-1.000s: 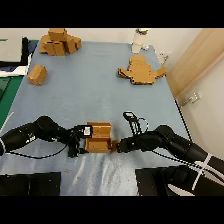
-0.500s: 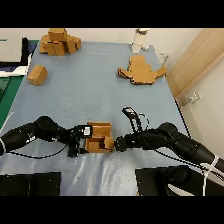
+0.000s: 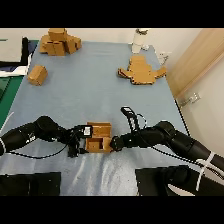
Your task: Fold the box.
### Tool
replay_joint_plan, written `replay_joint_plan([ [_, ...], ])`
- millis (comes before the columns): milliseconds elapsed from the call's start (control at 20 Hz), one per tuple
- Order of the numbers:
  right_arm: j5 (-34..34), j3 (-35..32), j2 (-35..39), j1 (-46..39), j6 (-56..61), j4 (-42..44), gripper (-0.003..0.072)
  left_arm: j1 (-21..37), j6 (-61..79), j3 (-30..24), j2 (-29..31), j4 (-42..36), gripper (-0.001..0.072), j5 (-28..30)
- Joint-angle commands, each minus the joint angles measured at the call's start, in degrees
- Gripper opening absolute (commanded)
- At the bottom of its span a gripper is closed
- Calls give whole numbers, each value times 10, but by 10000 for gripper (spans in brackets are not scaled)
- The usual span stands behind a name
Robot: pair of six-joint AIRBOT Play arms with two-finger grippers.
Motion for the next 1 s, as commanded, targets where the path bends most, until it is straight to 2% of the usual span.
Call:
replay_joint_plan([
  [0,1,13,-24,6,15,11,455,0,0,0,0,0,409,0],
  [100,2,36,-38,26,35,0,455,0,0,0,0,0,409,0],
  [250,-9,77,-76,67,118,-68,455,0,0,0,0,0,409,0],
  [500,-105,153,-146,123,290,-195,455,0,0,0,0,0,409,0],
  [850,-224,256,-238,184,426,-262,454,0,0,0,0,0,409,0],
  [950,-227,265,-256,186,447,-262,455,0,0,0,0,0,409,0],
])
